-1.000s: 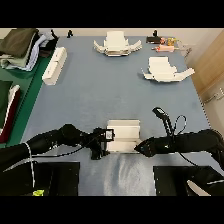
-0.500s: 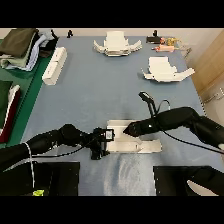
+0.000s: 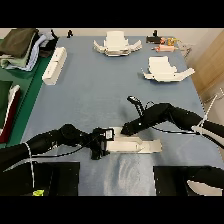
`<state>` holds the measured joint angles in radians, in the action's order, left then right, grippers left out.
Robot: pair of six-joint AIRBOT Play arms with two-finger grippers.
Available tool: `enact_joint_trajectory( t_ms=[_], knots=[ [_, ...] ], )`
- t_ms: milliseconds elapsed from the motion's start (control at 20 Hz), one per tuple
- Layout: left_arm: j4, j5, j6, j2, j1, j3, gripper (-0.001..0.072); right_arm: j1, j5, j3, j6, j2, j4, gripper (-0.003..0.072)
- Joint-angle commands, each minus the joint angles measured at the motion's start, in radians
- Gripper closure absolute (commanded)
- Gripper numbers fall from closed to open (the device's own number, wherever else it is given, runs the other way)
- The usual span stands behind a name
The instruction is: Fold the box.
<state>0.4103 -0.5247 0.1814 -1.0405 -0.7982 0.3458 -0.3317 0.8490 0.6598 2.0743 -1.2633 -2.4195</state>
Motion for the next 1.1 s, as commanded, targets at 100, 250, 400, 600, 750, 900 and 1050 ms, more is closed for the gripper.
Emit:
enact_joint_trajectory(
  t_ms=[100, 250, 400, 600, 750, 900, 1050],
  knots=[
    [0.001, 0.0, 0.002, 0.0, 0.0, 0.0, 0.0238, 0.0, -0.001, 0.016, 0.021, 0.035, 0.003, 0.0547],
    [0.001, 0.0, 0.002, 0.0, 0.0, 0.0, 0.0237, 0.002, 0.022, 0.03, 0.021, 0.146, 0.034, 0.0547],
    [0.001, 0.0, 0.002, 0.0, 0.0, 0.0, 0.0237, 0.002, 0.113, 0.029, 0.021, 0.288, 0.117, 0.0547],
    [0.001, 0.0, 0.002, 0.0, 0.0, 0.0, 0.0237, 0.001, 0.256, -0.044, 0.056, 0.491, 0.183, 0.0547],
    [0.001, 0.0, 0.002, 0.0, 0.0, 0.0, 0.0238, 0.001, 0.345, -0.146, 0.117, 0.608, 0.27, 0.0336],
    [0.001, 0.0, 0.002, 0.0, 0.0, 0.0, 0.0237, 0.001, 0.362, -0.214, 0.233, 0.664, 0.433, 0.0108],
    [0.001, 0.0, 0.002, 0.0, 0.0, 0.0, 0.0238, 0.001, 0.304, -0.224, 0.341, 0.657, 0.536, 0.0095]
  ],
)
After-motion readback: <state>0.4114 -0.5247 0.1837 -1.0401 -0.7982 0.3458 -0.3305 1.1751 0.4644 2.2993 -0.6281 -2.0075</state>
